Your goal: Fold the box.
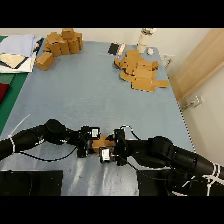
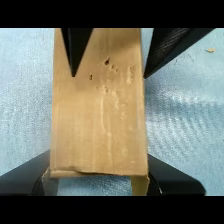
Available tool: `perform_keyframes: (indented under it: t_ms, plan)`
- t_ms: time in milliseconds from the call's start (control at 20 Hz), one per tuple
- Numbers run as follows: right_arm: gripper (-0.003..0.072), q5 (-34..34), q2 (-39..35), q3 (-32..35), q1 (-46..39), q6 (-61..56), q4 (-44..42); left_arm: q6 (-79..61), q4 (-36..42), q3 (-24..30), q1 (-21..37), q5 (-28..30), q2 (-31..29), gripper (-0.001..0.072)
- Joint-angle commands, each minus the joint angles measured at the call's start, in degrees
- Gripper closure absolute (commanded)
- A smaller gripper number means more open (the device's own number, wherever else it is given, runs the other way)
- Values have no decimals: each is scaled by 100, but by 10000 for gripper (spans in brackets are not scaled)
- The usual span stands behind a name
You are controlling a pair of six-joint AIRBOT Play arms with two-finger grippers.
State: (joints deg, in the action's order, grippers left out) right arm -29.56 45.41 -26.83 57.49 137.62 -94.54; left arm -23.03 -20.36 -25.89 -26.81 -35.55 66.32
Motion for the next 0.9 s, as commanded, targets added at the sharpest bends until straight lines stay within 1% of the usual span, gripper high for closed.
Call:
perform_keyframes:
  t_ms: [0,50,250,300,350,400,450,600,750,850]
  plan:
    - [293,264,-28,0,39,0,391,-2,-2,-2,0,0,0,236]
    - [320,260,-61,0,83,0,391,-2,-2,0,0,0,0,236]
    - [334,251,-227,0,227,0,391,-2,-2,0,0,0,0,236]
    - [393,251,-227,0,225,-2,391,-2,-2,-2,0,0,0,236]
    - [428,245,-216,0,223,-2,391,-2,-2,0,0,0,0,236]
    - [433,245,-212,0,223,-2,402,-2,-2,-2,0,0,0,236]
    - [475,243,-195,0,223,-2,417,-2,-2,-2,0,0,0,236]
    - [480,212,-39,2,225,-2,417,-2,-2,0,0,0,0,236]
    - [487,105,37,2,227,0,101,-2,-2,-2,0,-2,0,236]
    - [488,-13,37,37,229,0,59,-2,-2,-2,0,0,0,236]
